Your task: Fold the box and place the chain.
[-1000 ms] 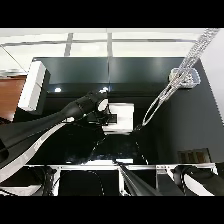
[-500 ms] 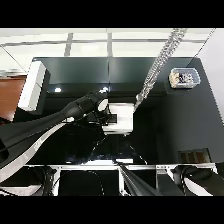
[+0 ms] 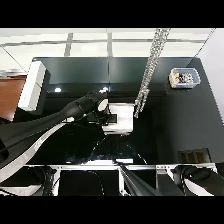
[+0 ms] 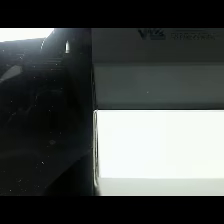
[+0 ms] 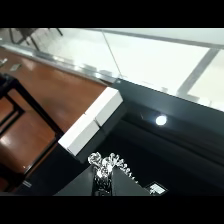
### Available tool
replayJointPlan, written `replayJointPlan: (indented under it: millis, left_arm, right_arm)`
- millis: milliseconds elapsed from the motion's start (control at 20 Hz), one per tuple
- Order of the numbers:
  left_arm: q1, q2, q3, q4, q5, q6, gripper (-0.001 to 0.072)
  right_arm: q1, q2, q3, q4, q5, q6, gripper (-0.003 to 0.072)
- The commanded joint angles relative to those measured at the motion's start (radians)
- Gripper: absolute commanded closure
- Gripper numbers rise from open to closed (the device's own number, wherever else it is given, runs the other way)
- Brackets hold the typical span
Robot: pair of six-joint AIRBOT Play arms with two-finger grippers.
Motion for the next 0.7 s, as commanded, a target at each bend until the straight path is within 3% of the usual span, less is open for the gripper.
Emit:
replayJointPlan:
  millis: [0, 400, 650]
  left_arm:
    - [0.001, 0.001, 0.001, 0.0, 0.0, 0.0, 0.0683]
    - [0.001, 0.001, 0.001, 0.0, -0.001, 0.0, 0.0683]
    - [0.001, 0.001, 0.001, 0.0, 0.0, 0.0, 0.0683]
  right_arm:
    - [0.031, -0.009, -0.032, 0.003, 0.024, 0.021, 0.0674]
    - [0.083, -0.009, -0.208, -0.055, 0.065, 0.031, 0.0673]
    - [0.132, -0.009, -0.289, -0.284, 0.191, 0.076, 0.0673]
